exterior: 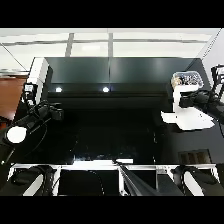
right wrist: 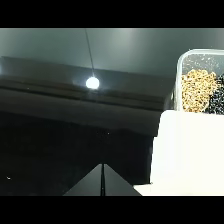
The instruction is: Fold the box and place the chain.
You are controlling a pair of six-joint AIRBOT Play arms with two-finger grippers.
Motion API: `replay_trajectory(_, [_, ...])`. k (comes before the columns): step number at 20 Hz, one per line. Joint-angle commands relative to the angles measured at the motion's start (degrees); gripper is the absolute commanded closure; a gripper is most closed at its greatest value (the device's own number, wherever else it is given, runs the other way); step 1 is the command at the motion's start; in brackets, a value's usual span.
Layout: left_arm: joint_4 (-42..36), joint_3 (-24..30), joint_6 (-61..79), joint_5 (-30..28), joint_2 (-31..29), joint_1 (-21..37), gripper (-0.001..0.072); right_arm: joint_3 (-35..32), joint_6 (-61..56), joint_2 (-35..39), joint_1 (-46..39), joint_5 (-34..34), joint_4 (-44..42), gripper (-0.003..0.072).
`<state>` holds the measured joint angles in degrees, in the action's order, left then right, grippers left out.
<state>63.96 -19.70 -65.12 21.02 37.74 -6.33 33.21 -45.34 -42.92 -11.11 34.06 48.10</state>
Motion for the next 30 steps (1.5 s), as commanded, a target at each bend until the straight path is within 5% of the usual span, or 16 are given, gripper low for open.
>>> replay_trajectory(1, [0.0,0.0,0.0,0.0,-0.1,0.0,0.0678,0.0,0.0,0.0,0.0,0.0,0.0,0.0667])
replay_trajectory(13, [0.0,0.0,0.0,0.0,-0.1,0.0,0.0678,0.0,0.0,0.0,0.0,-0.1,-1.0,0.0667])
replay_trajectory(19, [0.0,0.0,0.2,-1.9,0.0,0.0,0.0678,0.0,-0.3,-0.3,-0.2,-10.8,-8.2,0.0666])
replay_trajectory(20, [-0.1,0.0,0.2,-3.6,0.1,0.0,0.0678,0.0,-3.5,-1.0,-1.0,-15.5,-7.5,0.0619])
replay_trajectory(21, [-0.2,0.0,0.2,-4.2,0.1,0.0,0.0678,0.1,-8.0,-1.8,-2.3,-20.1,-7.6,0.0334])
replay_trajectory(22, [-0.2,0.0,0.2,-5.8,0.4,0.0,0.0669,0.3,-8.7,-3.0,-4.0,-23.4,-7.3,-0.0034])
replay_trajectory(23, [-0.2,0.0,0.2,-7.1,0.8,0.0,0.0487,1.0,-8.6,-4.4,-6.3,-24.3,-5.5,-0.0034])
replay_trajectory(24, [-0.2,0.0,0.2,-8.1,1.1,0.0,0.0082,2.8,-8.7,-6.7,-10.1,-22.1,-2.0,-0.0034])
replay_trajectory(25, [-0.1,0.0,0.2,-8.6,1.6,0.0,-0.0002,5.2,-9.4,-9.4,-14.6,-18.3,0.6,-0.0034])
replay_trajectory(30, [-0.1,0.0,0.2,-8.6,4.7,0.1,0.0000,24.2,-24.7,-27.6,-40.7,5.4,18.4,-0.0033])
